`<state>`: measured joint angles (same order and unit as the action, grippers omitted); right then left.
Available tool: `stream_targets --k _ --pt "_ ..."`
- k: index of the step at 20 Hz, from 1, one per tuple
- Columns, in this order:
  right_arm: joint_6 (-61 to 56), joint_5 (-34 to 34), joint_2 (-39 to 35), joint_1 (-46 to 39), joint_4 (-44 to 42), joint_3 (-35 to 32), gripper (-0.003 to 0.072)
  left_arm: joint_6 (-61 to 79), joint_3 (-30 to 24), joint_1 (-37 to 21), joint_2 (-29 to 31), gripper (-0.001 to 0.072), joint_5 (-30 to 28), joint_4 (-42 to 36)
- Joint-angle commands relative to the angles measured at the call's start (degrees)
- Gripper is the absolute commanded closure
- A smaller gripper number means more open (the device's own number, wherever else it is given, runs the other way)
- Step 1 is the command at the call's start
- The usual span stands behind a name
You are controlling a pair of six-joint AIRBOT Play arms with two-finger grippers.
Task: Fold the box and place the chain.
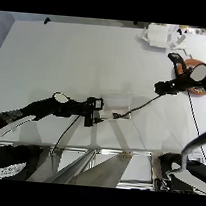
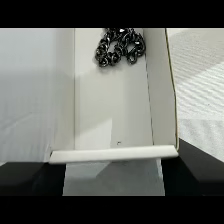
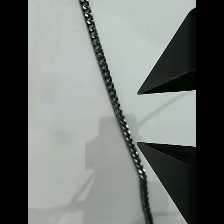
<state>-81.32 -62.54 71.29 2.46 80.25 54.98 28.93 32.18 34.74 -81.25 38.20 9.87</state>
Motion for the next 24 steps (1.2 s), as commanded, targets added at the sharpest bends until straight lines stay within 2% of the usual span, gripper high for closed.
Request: stream_targets --k 1,5,12,13,15,16,20,24 --pt "-2.78 1.11 6.14 -0.66 1.16 0.07 0.0348 0.0 0.02 -0.02 0.02 0.0571 -0.02 0.0" --pt "-4.22 1.18 11.13 -0.68 1.25 0.07 0.0379 0.0 0.02 -0.02 0.02 0.0571 -0.02 0.0" --pt "-4.24 2.54 14.53 -0.66 1.25 0.07 0.0396 0.0 0.02 0.0 0.02 0.0571 -0.02 0.0" --pt "-4.2 2.47 14.67 -0.66 1.2 0.07 0.043 0.0 0.02 0.0 0.02 0.0571 0.0 0.0" --pt "-3.8 1.31 14.67 -0.66 1.11 0.07 0.0631 0.0 0.02 0.0 0.02 0.0571 -0.02 0.0" --pt "-2.99 0.17 14.6 -0.66 0.92 0.07 0.067 0.0 0.02 0.0 0.02 0.0571 0.0 0.0" --pt "-0.74 -3.08 9.66 -0.61 0.98 0.09 0.0671 0.0 0.02 0.0 0.02 0.0571 0.0 0.0" --pt "-0.74 -6.49 -2.08 -0.61 -1.66 0.09 0.0671 0.0 0.02 0.0 0.02 0.0571 -0.02 -0.02"
